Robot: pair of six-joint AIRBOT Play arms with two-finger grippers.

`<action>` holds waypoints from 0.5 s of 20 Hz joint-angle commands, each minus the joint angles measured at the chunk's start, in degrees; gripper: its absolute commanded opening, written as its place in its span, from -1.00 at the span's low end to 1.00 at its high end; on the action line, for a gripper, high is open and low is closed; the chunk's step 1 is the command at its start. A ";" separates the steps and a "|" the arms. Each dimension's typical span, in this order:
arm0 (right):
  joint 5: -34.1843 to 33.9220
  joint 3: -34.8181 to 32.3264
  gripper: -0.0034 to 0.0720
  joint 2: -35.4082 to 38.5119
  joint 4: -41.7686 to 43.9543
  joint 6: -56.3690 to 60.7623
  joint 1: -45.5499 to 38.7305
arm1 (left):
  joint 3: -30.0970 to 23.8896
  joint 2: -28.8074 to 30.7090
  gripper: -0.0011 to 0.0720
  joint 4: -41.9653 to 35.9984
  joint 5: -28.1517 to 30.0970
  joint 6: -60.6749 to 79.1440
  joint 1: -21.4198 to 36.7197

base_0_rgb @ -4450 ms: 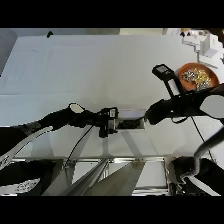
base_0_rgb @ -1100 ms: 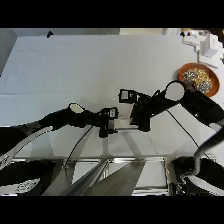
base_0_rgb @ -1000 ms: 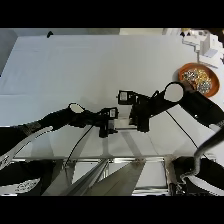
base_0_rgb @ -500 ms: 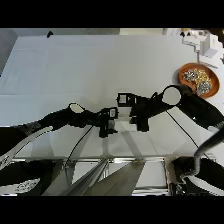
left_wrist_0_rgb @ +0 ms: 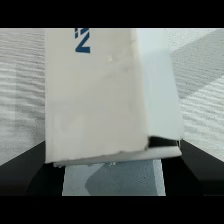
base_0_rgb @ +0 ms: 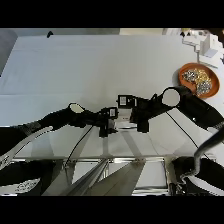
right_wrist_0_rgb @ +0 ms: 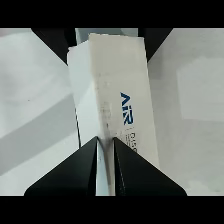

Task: Fold the box and place the chain.

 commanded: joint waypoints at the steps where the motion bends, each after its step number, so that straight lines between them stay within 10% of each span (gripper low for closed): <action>1: -0.37 -0.02 -0.64 0.04 -0.11 0.07 0.02 | 0.04 0.04 -0.59 0.09 -0.09 0.09 0.00; 10: -2.16 -1.79 -0.64 0.02 -0.09 0.09 0.02 | 0.02 0.04 -0.59 0.09 -0.09 0.09 0.00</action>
